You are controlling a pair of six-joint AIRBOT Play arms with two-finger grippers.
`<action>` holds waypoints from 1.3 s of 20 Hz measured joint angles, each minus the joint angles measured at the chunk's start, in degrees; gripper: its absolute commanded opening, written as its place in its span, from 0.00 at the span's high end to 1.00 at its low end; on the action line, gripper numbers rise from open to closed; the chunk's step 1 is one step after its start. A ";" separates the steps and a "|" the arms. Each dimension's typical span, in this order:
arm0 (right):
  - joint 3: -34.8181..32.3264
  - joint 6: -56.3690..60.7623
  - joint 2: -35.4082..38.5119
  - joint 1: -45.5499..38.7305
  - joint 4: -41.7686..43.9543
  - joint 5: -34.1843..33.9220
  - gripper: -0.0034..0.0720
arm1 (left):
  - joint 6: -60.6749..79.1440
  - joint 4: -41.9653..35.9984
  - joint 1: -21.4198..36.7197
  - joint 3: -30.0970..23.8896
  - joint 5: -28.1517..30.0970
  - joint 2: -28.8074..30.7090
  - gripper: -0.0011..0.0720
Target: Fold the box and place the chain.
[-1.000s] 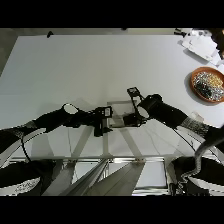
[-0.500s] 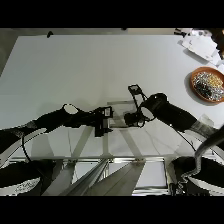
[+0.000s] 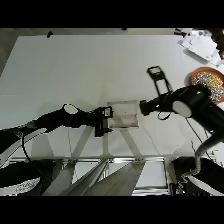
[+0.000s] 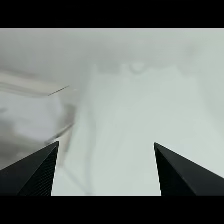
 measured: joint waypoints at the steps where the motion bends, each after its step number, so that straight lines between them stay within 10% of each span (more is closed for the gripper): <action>1: 0.00 -1.88 0.74 -4.42 -0.76 -0.52 0.10 | -0.02 0.00 0.00 0.00 0.00 0.00 0.97; 12: 8.00 -20.76 -12.48 -57.00 3.54 -16.94 0.11 | -0.02 0.00 0.00 0.00 0.02 0.00 0.97; 26: 23.91 -25.68 -41.27 -58.49 9.14 -11.06 0.29 | -0.04 0.02 0.00 0.00 0.02 0.00 0.97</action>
